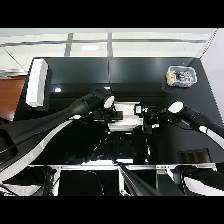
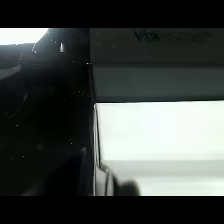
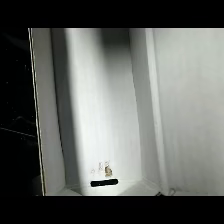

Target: Fold the box and place the chain.

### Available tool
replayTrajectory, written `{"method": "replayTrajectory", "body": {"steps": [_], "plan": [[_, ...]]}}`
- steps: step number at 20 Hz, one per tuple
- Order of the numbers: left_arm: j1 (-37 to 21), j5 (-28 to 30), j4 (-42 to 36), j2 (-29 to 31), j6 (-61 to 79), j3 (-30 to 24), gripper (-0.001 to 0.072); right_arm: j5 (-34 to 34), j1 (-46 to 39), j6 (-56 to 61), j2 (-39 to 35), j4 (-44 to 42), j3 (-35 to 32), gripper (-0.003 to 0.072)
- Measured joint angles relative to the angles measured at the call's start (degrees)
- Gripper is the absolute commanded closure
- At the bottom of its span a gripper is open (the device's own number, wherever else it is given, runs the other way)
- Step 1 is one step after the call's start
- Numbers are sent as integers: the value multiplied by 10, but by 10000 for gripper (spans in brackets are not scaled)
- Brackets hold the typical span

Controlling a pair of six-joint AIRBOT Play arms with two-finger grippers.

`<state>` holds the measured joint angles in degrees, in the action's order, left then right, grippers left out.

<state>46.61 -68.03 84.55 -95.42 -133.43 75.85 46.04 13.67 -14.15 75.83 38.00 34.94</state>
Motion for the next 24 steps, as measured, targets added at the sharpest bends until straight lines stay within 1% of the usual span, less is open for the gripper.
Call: {"method": "replayTrajectory", "body": {"steps": [1,2,5,6,7,8,9,12,13,14,15,24], "plan": [[0,0,0,0,-1,0,618,0,0,0,0,0,0,520],[0,1,-1,-1,-4,0,688,0,0,0,0,0,0,520],[1,-1,0,-1,-5,0,688,0,0,0,0,0,0,519],[1,-1,-2,-1,-5,0,676,0,0,0,0,0,0,520],[1,-1,-2,-1,-7,0,513,0,0,0,0,0,0,520],[1,-1,-4,-1,-9,0,321,0,0,0,0,0,0,520],[1,-2,-6,-1,-11,0,276,0,0,0,0,0,0,520],[0,-1,-10,-1,-15,0,278,0,0,0,0,0,0,520],[0,-1,-11,-1,-15,0,355,0,0,0,0,0,0,520],[0,-1,-12,-1,-16,0,536,0,0,0,0,0,0,520],[0,-1,-12,-1,-18,0,688,0,0,0,0,0,0,519],[0,1,-11,-1,-16,0,686,0,0,0,0,0,0,520]]}}
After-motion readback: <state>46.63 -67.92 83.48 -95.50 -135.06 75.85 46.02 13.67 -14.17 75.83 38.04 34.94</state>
